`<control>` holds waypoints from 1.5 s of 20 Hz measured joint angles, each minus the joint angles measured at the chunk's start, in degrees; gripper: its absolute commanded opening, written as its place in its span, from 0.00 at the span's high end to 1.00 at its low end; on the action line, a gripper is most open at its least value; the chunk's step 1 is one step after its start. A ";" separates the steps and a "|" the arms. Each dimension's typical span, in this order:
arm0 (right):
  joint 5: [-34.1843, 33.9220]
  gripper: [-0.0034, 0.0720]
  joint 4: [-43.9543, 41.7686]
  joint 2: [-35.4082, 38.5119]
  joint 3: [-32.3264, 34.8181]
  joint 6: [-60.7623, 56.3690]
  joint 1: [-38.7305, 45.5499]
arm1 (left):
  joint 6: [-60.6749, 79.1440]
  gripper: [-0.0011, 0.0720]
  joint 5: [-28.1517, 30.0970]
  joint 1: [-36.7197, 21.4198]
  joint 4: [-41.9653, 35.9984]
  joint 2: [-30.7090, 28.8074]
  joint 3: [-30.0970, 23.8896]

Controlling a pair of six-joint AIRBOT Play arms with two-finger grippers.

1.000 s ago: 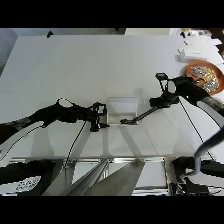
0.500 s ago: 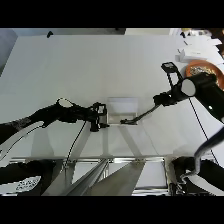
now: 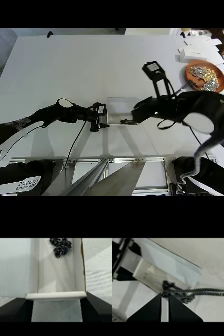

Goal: Fold the box and place the chain.

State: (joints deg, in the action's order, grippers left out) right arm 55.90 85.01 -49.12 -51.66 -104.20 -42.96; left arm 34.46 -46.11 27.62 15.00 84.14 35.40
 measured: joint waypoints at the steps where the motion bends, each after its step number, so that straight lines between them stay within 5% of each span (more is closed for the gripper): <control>1: -1.79 0.93 -0.33 0.17 0.00 -0.85 -1.86 | 0.00 0.68 0.00 0.00 0.00 0.00 0.00; 12: -9.77 0.93 -0.76 -2.82 0.00 -3.82 -7.04 | 0.00 0.68 0.00 0.00 0.00 0.00 0.00; 27: -3.61 0.93 6.23 -16.85 0.00 -8.13 -7.10 | 0.00 0.68 0.00 0.00 0.00 0.00 0.00; 30: -2.78 0.71 6.47 -18.53 -0.11 -8.24 -7.10 | 0.02 0.68 0.00 0.00 0.00 0.00 0.00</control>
State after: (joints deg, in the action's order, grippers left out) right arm 53.12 91.48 -67.66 -51.77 -112.44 -50.06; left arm 34.48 -46.11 27.62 15.00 84.14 35.40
